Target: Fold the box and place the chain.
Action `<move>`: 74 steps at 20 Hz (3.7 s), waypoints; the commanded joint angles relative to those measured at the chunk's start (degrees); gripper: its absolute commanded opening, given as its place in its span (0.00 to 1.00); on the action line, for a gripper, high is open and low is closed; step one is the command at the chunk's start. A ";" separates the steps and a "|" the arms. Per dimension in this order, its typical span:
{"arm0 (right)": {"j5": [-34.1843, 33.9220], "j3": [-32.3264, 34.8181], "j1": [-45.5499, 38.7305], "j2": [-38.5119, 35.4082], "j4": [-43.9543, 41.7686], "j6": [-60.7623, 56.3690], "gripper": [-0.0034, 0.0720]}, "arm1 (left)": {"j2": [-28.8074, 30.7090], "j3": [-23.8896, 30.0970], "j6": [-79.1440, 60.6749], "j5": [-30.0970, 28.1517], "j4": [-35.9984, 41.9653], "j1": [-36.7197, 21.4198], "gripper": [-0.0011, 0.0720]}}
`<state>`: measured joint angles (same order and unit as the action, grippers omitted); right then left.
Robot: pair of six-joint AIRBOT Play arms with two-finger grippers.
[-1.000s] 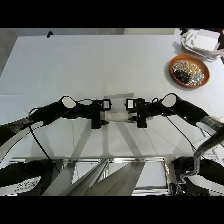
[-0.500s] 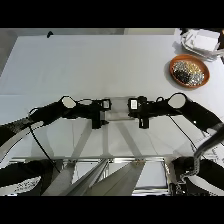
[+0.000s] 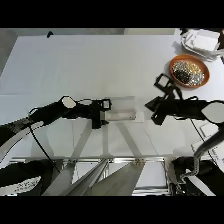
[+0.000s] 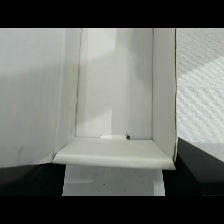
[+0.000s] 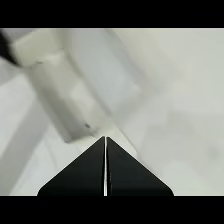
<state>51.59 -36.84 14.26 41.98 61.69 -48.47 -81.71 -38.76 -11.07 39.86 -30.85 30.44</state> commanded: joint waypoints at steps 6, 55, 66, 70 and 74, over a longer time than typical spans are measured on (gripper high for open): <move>4.33 0.00 -10.82 4.22 12.39 -26.51 0.06 | 0.02 0.00 -0.04 0.00 -0.04 0.02 0.19; 5.64 -0.02 -1.77 24.90 -17.86 -3.32 0.63 | 0.02 0.00 -0.02 0.02 -0.04 0.02 0.19; -4.07 -1.03 5.40 25.73 -10.10 -16.79 0.63 | 0.02 0.00 -0.04 0.00 -0.02 0.02 0.19; -4.24 -4.72 8.68 26.58 0.79 -26.36 0.62 | 0.02 0.00 -0.04 0.02 -0.04 0.02 0.19; -3.93 -7.23 12.79 29.24 3.91 -32.52 0.61 | 0.02 0.00 -0.02 0.02 -0.02 0.02 0.19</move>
<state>48.01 -42.26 24.36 69.65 61.32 -75.00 -81.71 -38.76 -10.96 39.88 -30.85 30.44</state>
